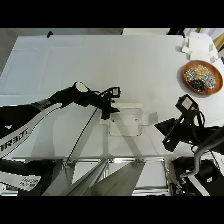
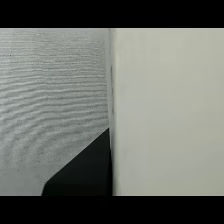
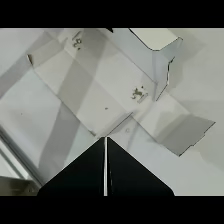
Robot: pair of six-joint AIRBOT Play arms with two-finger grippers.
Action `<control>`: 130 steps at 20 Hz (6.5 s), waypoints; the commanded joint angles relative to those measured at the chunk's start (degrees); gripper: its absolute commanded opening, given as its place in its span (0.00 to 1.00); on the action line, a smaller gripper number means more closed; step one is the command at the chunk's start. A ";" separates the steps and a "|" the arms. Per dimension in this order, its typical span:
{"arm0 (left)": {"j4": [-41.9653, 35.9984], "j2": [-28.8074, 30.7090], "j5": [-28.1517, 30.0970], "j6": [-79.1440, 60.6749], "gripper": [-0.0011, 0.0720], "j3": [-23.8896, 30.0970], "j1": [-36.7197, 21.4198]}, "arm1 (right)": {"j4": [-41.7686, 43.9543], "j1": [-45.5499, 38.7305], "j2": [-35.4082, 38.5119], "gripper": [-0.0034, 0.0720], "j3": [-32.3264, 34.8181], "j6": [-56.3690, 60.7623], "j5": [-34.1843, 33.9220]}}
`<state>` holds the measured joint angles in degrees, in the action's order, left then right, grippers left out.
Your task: Fold the box and place the chain.
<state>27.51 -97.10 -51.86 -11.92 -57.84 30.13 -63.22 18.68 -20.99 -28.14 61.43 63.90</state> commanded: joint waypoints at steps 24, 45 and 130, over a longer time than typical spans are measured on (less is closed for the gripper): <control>0.00 0.04 -0.09 -0.02 0.03 -0.07 -0.02 | -13.38 23.52 -16.15 0.82 11.87 -24.46 -33.40; 0.00 0.04 -0.22 -0.02 0.03 -0.07 -0.02 | -14.97 27.04 -17.18 0.82 16.37 -27.02 -34.38; 0.00 0.04 -0.24 -0.02 0.03 -0.07 -0.02 | 22.14 4.04 -30.77 0.95 10.23 -67.76 -40.65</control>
<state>27.51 -97.10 -52.10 -11.94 -57.87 30.11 -41.95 22.87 -49.76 -16.71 -5.32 22.92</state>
